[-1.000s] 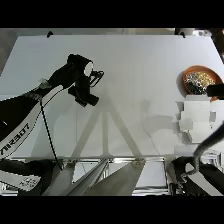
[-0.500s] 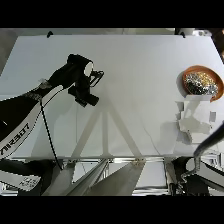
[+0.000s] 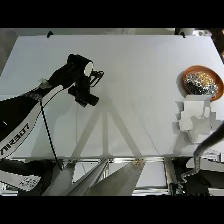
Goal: Fold the box and place the chain.
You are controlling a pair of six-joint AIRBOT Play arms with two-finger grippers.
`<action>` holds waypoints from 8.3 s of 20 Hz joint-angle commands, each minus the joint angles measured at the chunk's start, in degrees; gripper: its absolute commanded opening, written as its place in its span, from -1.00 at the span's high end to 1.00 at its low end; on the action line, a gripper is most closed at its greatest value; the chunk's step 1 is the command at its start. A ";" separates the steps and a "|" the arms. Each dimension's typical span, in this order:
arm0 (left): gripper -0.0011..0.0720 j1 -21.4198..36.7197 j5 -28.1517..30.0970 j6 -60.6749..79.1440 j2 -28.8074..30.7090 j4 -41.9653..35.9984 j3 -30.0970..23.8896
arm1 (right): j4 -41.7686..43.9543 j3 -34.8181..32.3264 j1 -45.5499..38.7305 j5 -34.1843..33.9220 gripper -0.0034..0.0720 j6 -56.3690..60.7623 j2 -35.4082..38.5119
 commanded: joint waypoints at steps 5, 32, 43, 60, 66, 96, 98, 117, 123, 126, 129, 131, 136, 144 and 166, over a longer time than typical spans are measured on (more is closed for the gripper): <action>0.94 0.04 0.02 0.20 0.04 0.02 -0.02 | 1.09 0.00 0.92 3.15 -0.34 -5.62 -6.56; 0.94 0.04 0.02 0.20 0.04 0.00 -0.02 | 39.15 -7.06 24.81 11.28 0.88 -3.63 18.53; 0.94 0.04 0.02 0.17 0.02 -0.09 -0.02 | 52.09 -39.67 34.45 -5.09 0.88 -0.48 40.02; 0.17 11.82 9.66 31.71 18.12 -27.39 -3.87 | 51.04 -48.83 47.69 -25.70 0.88 6.84 39.12; 0.18 14.62 14.16 47.01 19.65 -39.01 -18.69 | 47.21 -48.98 47.95 -26.69 0.88 9.90 38.47; 0.18 10.03 26.64 81.42 4.74 -67.87 -22.14 | 47.17 -48.98 47.95 -24.59 0.88 11.54 38.47; 0.18 8.87 25.46 81.33 3.63 -67.65 -19.98 | 47.17 -48.98 47.95 -24.55 0.88 11.54 38.47; 0.49 5.68 25.18 82.71 -2.99 -68.98 -16.98 | 47.17 -48.98 47.95 -24.50 0.88 11.34 38.49; 0.94 5.70 22.51 80.94 -2.93 -61.13 -15.98 | 47.19 -48.98 47.95 -24.48 0.88 11.34 38.49; 0.96 5.68 20.55 81.00 -2.19 -61.81 -15.98 | 48.33 -48.94 47.95 -23.21 0.87 11.41 38.51; 0.96 5.68 18.21 81.26 0.85 -61.33 -15.98 | 48.89 -47.63 47.95 -18.12 0.28 12.28 38.51; 0.97 5.64 17.05 81.00 4.04 -59.80 -16.00 | 48.85 -45.99 47.95 -14.75 -0.10 15.06 38.53; 0.98 0.76 21.46 76.26 15.17 -51.49 -19.17 | 48.41 -42.07 47.93 -6.21 -0.10 16.81 42.07; 0.97 -4.28 44.52 83.69 25.86 -60.74 -41.66 | 31.98 -41.27 47.95 -3.10 -0.39 29.99 64.87; 0.96 -4.24 51.12 112.56 16.22 -69.53 -42.25 | 32.74 -41.33 47.95 -4.02 -0.38 29.94 70.99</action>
